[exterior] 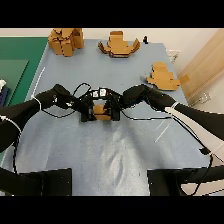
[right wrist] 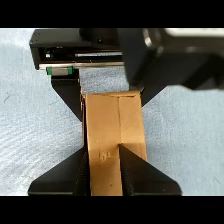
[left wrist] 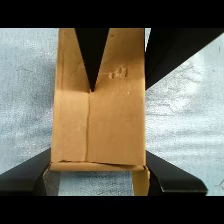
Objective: Fold the box.
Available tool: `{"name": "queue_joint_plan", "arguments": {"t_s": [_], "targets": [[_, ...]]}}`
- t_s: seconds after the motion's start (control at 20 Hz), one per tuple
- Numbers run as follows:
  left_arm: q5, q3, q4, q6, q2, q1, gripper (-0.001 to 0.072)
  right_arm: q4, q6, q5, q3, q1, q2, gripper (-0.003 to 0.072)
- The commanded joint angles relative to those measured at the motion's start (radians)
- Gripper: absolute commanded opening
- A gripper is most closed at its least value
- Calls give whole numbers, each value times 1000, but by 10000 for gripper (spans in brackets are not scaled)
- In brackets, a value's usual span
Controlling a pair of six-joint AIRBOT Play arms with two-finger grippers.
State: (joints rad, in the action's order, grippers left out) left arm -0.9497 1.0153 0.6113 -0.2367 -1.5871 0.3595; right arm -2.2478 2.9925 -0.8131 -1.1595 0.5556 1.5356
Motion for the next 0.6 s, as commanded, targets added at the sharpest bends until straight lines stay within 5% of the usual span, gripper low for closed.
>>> {"name": "queue_joint_plan", "arguments": {"t_s": [0.0, 0.45, 0.55], "targets": [[1, 0, -2, 2, 0, 0, 39, -24, -27, -18, -1, 1, -20, 309], [1, 0, -2, 2, 0, 0, 39, -24, -28, -48, -1, 0, -42, 306], [1, 0, -2, 2, 0, 0, 39, -24, -31, -65, 0, 0, -42, 257]]}}
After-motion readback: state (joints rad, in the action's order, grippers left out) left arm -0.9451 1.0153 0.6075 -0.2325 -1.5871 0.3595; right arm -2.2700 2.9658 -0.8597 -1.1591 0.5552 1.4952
